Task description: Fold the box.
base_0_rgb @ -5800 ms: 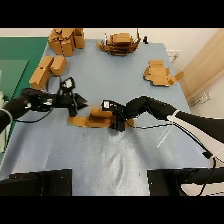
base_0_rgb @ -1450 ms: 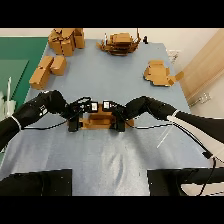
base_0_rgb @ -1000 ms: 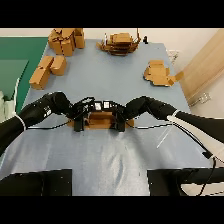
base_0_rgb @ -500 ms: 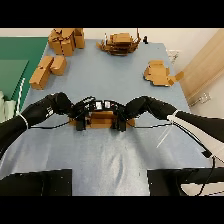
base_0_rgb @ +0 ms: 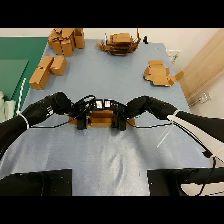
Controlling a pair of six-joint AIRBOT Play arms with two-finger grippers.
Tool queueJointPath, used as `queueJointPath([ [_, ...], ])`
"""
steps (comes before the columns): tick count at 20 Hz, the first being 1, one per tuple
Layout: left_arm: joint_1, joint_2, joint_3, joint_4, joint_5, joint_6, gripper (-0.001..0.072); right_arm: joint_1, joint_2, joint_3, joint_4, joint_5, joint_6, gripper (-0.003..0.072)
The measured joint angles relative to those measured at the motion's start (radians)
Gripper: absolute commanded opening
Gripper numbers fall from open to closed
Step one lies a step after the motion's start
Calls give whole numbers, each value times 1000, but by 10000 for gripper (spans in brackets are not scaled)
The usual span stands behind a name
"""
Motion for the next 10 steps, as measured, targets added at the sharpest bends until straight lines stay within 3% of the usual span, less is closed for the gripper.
queueJointPath([
  [10, 0, -6, 0, -99, -2, 75, 329, 1, 0, 0, -4, -5, 2, 371],
])
